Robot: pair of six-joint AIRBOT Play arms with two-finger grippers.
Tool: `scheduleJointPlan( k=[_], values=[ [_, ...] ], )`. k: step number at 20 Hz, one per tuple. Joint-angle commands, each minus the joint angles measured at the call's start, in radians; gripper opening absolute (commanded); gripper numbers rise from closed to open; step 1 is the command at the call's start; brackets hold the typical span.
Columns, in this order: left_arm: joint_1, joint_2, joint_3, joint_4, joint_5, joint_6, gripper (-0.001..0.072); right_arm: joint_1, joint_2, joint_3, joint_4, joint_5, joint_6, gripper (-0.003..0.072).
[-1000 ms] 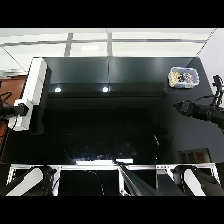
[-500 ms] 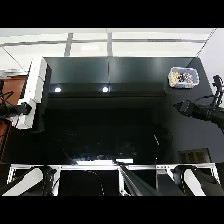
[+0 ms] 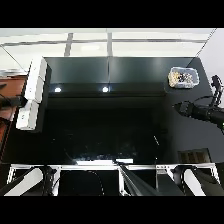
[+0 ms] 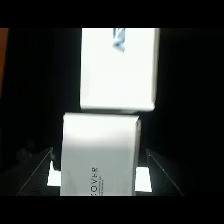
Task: Fold the box and place the chain.
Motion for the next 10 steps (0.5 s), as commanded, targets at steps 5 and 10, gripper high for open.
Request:
scheduleJointPlan(
  k=[5,10],
  values=[
    [0.000,0.090,0.207,-0.319,-0.380,-0.017,0.0128,0.215,-0.002,0.000,-0.006,-0.146,-0.051,0.0015],
    [-0.174,0.281,0.051,-0.493,-0.415,0.073,0.0022,0.478,-0.008,-0.001,-0.282,-0.325,-0.049,0.0015]
  ],
)
